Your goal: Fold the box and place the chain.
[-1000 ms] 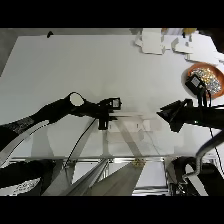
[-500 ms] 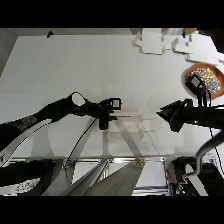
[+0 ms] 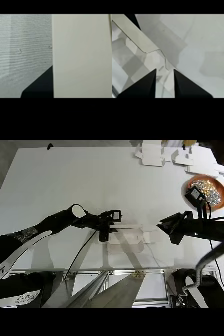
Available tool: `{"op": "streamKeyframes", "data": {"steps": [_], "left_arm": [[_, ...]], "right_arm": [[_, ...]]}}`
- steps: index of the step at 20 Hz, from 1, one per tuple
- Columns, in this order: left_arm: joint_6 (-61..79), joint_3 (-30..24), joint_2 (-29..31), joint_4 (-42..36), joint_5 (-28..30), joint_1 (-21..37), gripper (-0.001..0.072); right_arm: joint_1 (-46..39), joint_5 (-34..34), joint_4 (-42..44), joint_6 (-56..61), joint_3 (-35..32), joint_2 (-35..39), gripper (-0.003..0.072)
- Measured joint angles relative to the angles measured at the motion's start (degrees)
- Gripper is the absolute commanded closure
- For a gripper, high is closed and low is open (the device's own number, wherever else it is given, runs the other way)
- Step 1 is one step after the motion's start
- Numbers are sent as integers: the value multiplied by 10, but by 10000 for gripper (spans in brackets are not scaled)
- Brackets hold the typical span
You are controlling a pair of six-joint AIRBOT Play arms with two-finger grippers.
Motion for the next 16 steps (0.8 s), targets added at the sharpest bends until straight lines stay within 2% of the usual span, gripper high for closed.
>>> {"op": "streamKeyframes", "data": {"steps": [5,9,13,14,15,16], "left_arm": [[0,0,0,1,0,0,698],[0,0,0,1,0,0,698],[0,0,0,1,0,0,698],[0,0,0,1,0,0,698],[0,0,0,1,0,0,698],[0,0,0,0,0,0,698]], "right_arm": [[55,10,-16,-29,-15,-2,669],[159,-8,-68,-44,-55,-2,669],[265,-55,-141,-60,-95,-3,650],[289,-72,-153,-71,-105,-3,448],[313,-92,-166,-82,-115,-3,138],[335,-114,-176,-92,-124,-3,19]]}}
